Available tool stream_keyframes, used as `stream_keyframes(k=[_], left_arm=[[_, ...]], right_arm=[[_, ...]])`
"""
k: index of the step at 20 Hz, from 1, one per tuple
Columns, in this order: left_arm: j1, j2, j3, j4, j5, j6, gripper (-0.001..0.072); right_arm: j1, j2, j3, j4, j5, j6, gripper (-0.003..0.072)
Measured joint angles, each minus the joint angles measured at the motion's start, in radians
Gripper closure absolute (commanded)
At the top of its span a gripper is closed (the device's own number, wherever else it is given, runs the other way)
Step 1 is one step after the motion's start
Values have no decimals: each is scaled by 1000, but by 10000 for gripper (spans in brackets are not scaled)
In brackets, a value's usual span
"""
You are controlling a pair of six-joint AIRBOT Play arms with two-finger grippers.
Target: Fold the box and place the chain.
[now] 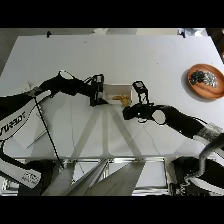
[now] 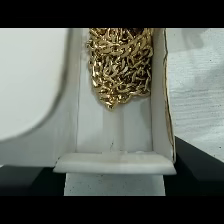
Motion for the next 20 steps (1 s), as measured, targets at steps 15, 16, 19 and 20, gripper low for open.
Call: stream_keyframes(k=[15,16,19,20], left_arm=[[0,0,0,-2,3,-1,383],[0,0,0,0,1,0,383],[0,0,0,0,0,0,383],[0,0,0,0,0,0,383]], right_arm=[[0,-5,0,-5,-187,-1,679],[0,-6,0,-5,-193,0,678],[2,-5,0,-3,-198,-1,678],[5,-2,0,-2,-200,-1,678]])
